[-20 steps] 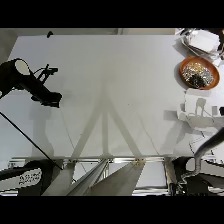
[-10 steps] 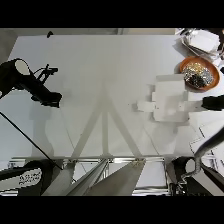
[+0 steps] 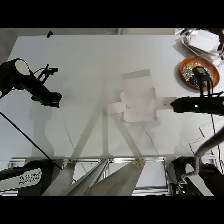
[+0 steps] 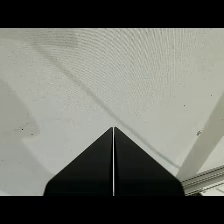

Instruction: Fold the box and place the chain.

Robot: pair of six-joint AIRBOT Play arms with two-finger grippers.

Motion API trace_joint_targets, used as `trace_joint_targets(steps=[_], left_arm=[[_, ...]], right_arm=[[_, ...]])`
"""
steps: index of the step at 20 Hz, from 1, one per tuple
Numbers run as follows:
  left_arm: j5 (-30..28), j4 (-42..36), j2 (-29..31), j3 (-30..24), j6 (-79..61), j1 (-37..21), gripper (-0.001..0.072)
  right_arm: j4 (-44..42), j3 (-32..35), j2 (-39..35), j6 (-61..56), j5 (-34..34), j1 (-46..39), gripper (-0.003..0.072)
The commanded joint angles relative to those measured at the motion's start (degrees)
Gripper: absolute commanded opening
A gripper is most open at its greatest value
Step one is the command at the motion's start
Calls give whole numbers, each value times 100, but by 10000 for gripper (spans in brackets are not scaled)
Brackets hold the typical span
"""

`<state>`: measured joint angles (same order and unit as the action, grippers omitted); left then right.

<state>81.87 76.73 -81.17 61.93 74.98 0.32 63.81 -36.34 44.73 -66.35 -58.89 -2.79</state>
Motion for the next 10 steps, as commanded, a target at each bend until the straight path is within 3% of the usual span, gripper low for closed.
trace_joint_targets(steps=[1,5,10], left_arm=[[2,2,-2,-2,0,4,12],[0,2,-2,-2,0,4,12],[0,2,-2,-2,0,4,12]], right_arm=[[-199,275,-79,-667,960,1141,8],[535,380,-68,-1473,1460,2184,8],[901,380,258,-1880,1412,2319,8]])
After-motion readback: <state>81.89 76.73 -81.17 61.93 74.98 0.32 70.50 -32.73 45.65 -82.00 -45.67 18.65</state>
